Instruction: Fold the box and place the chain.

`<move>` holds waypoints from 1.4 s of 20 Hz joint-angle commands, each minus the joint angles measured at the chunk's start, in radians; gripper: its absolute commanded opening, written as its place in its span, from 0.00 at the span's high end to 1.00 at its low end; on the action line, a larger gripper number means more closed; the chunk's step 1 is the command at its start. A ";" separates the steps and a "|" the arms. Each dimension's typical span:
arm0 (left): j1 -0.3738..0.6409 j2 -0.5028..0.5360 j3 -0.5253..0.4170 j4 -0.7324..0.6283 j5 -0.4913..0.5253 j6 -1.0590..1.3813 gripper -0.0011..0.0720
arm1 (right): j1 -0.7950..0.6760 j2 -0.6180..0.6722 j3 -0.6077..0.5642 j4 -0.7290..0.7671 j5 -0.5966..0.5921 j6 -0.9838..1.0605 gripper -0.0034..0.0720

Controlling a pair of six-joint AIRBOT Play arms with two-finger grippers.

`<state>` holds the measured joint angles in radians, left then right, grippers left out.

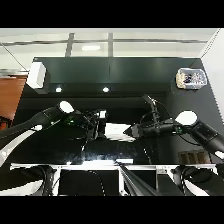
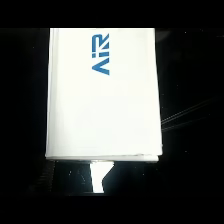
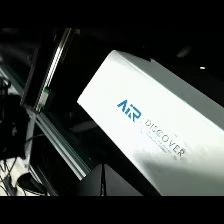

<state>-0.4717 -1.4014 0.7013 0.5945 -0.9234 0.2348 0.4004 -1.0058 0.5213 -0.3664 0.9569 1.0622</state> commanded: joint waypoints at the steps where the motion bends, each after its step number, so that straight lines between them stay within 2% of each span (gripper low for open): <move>1: 0.000 0.000 0.000 0.000 0.000 0.000 0.44 | -0.001 -0.062 -0.015 0.055 -0.038 0.011 0.94; 8: 0.000 0.000 0.000 0.000 0.000 0.000 0.43 | -0.001 -0.109 -0.015 -0.055 -0.035 0.053 0.94; 22: 0.000 0.000 0.000 0.000 0.000 0.000 0.43 | 0.000 -0.109 -0.015 -0.058 -0.105 0.053 0.94; 24: 0.000 0.001 0.000 -0.001 -0.002 0.000 0.43 | -0.002 -0.106 -0.009 -0.045 -0.091 0.053 0.94; 26: 0.001 0.004 0.000 -0.001 -0.003 0.000 0.43 | -0.003 -0.087 0.041 -0.056 -0.005 0.052 0.94; 27: 0.001 0.006 0.000 -0.001 -0.003 0.000 0.39 | -0.011 -0.060 0.075 -0.077 0.042 0.053 0.94; 28: 0.002 0.010 0.000 -0.001 -0.001 0.000 0.19 | -0.029 -0.027 0.108 -0.112 0.085 0.055 0.94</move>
<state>-0.4709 -1.3972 0.7013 0.5953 -0.9234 0.2329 0.3897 -1.0805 0.5659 -0.4442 0.9218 1.1152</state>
